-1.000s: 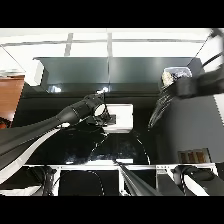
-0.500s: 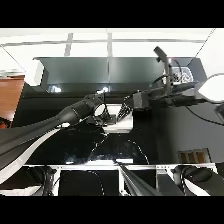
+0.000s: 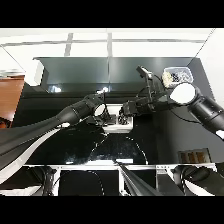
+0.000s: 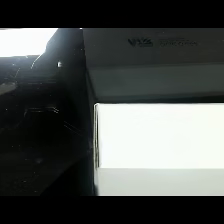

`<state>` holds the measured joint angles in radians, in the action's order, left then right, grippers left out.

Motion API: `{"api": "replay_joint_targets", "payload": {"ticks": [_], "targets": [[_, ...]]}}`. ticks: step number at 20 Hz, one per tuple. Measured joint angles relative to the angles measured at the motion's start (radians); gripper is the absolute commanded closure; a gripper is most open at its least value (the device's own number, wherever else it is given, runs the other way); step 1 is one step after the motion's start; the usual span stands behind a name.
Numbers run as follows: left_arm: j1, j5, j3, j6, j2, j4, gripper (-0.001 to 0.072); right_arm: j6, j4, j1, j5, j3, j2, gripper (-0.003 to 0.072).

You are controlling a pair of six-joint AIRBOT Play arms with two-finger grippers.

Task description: Fold the box and place the chain.

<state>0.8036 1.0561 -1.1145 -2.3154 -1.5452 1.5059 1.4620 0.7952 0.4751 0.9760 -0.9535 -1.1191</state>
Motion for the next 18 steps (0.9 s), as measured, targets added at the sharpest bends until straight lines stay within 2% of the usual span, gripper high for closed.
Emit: {"api": "replay_joint_targets", "payload": {"ticks": [1, 2, 5, 13, 18], "targets": [[0.000, 0.000, 0.000, 0.000, 0.000, 0.000, 0.0684, 0.004, 0.010, 0.002, -0.006, 0.002, -0.005, 0.0355], [0.000, 0.000, 0.000, 0.000, 0.000, 0.000, 0.0685, 0.008, 0.020, -0.001, -0.010, 0.004, -0.009, 0.0281], [0.000, 0.000, 0.000, -0.002, 0.000, 0.000, 0.0684, 0.012, 0.040, -0.026, 0.000, 0.006, -0.013, 0.0281], [0.000, -0.002, 0.000, 0.001, 0.000, 0.000, 0.0684, -0.049, 0.055, -0.200, 0.148, 0.007, 0.026, 0.0281], [0.000, 0.021, -0.006, -0.023, -0.001, 0.004, 0.0683, -0.092, 0.055, -0.274, 0.189, 0.007, 0.039, 0.0281]]}}
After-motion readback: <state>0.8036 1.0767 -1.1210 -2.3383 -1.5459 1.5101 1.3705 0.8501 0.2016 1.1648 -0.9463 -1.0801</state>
